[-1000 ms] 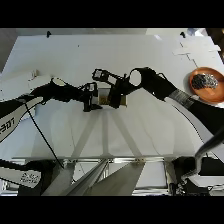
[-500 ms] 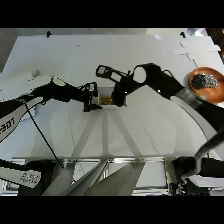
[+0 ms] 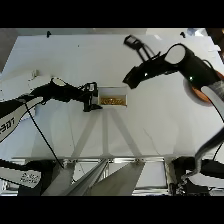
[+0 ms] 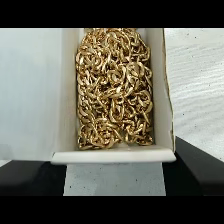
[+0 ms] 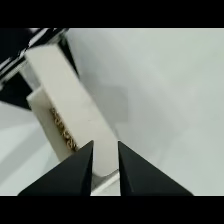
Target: Fold the box and place the chain.
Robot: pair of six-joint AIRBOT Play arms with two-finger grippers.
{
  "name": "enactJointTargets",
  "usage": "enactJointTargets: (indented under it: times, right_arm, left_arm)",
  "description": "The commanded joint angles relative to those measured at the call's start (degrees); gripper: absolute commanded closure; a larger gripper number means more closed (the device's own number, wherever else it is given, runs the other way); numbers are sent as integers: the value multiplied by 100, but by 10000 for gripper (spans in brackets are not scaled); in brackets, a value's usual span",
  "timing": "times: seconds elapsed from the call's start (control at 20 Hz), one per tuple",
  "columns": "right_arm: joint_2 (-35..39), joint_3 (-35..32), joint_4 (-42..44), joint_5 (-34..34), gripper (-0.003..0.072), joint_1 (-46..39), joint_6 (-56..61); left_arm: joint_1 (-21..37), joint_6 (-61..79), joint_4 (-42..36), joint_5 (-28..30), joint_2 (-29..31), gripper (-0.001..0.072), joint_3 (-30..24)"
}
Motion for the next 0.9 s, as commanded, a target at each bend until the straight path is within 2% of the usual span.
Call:
enactJointTargets:
  times: [0.0,0.15,0.2,0.3,0.6,0.75,0.85]
  right_arm:
    - [-385,7,933,-295,489,-380,-4]
    - [-1016,20,1574,-313,478,-365,-219]
    - [-1180,22,1873,-271,439,-332,-315]
    - [-1351,61,2131,7,438,-264,-520]
    - [-1366,61,2055,973,438,-199,-1095]
    - [-1342,61,2013,1102,420,-11,-2087]
    - [-1268,61,1720,1086,420,155,-2354]
  left_arm:
    - [0,0,0,2,4,493,0]
    - [0,0,0,2,4,493,0]
    - [0,0,0,2,4,493,0]
    - [0,0,0,2,4,493,0]
    - [0,0,-2,0,4,493,0]
    - [0,0,0,2,4,493,0]
    - [0,0,0,0,4,493,0]
